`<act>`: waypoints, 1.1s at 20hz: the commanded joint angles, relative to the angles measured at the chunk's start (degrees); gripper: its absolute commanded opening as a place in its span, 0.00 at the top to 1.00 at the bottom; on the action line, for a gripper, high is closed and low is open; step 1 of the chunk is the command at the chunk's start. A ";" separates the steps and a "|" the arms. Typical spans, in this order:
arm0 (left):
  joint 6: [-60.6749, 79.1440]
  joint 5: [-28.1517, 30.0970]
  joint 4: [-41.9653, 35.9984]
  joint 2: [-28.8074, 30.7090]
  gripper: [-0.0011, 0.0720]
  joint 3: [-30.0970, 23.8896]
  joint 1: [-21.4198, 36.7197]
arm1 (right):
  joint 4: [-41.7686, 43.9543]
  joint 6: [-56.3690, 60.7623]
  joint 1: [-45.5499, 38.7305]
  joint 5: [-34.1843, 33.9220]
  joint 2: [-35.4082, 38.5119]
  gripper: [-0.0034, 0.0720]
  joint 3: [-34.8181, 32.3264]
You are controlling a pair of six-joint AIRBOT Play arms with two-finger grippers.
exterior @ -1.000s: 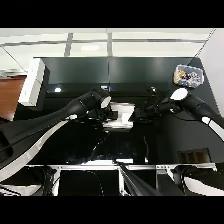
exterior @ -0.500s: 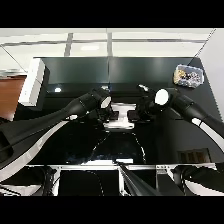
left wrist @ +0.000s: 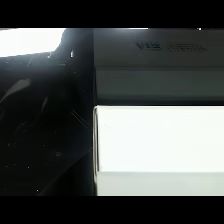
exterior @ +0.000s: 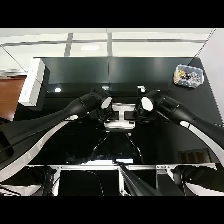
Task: Fold the box and place the chain.
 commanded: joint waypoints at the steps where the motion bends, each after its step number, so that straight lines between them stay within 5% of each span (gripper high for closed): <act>1: -0.07 0.07 0.09 -0.04 0.95 0.04 0.02 | -1.92 3.82 1.14 2.34 -1.99 0.49 0.90; 6: -0.07 0.09 0.24 -0.04 0.95 0.04 0.02 | -1.86 3.85 1.27 1.99 -2.64 0.52 0.90; 11: -0.07 0.04 0.24 -0.04 0.95 0.04 0.02 | -1.42 3.82 1.27 0.00 -2.64 0.93 0.90; 15: -0.07 0.07 0.24 -0.04 0.95 0.04 0.02 | -1.05 3.80 1.22 -0.15 -2.62 0.93 0.90; 17: -0.09 0.09 0.24 -0.04 0.95 0.04 0.02 | -1.01 3.80 1.20 -0.17 -2.64 0.75 0.90; 22: -0.09 0.07 0.24 -0.04 0.95 0.04 0.02 | -1.09 3.19 1.20 -0.81 -2.69 0.68 0.90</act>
